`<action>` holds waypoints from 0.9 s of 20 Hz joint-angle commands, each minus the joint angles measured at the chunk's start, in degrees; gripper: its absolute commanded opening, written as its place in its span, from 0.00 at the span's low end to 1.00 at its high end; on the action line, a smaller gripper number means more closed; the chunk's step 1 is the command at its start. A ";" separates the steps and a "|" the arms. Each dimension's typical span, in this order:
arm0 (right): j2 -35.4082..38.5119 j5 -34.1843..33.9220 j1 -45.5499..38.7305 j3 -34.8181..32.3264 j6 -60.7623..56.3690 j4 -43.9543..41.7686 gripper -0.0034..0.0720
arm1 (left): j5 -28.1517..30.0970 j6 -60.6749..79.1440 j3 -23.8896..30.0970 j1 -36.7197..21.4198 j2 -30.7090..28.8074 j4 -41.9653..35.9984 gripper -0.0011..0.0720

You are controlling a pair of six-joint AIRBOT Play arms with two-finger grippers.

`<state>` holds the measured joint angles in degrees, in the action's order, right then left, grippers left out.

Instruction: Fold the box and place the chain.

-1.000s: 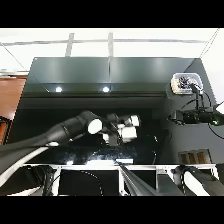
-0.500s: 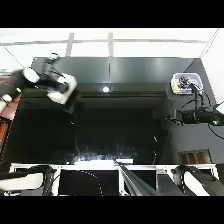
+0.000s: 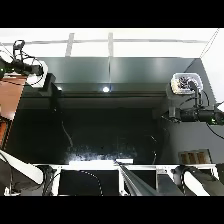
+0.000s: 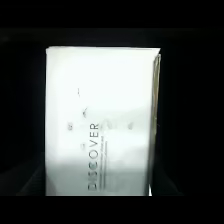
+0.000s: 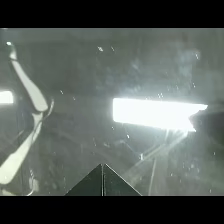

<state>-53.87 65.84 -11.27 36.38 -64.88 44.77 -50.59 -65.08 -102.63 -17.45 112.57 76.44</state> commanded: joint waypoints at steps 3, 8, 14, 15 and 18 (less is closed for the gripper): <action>0.04 -3.41 0.00 0.02 1.73 -3.17 0.05 | -4.26 -2.29 -10.19 0.52 4.98 8.13 0.99; 0.04 -2.78 0.00 0.04 1.77 -3.17 0.05 | -18.36 -12.17 -16.90 0.70 -2.23 5.57 0.96; 1.70 5.70 -0.04 5.22 3.87 -0.15 0.05 | -42.69 -15.76 -5.57 3.28 -16.81 -13.05 0.05; 2.99 6.40 -0.04 6.05 3.63 1.18 0.05 | -39.34 -15.63 0.42 5.57 -21.81 -13.05 0.05; 10.36 2.97 -0.02 5.84 2.62 4.96 0.05 | -19.37 -14.56 26.03 14.93 -42.69 -12.90 0.05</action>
<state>-48.45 69.93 -11.31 41.43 -61.76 46.00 -81.28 -79.96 -94.89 -9.02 85.21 67.00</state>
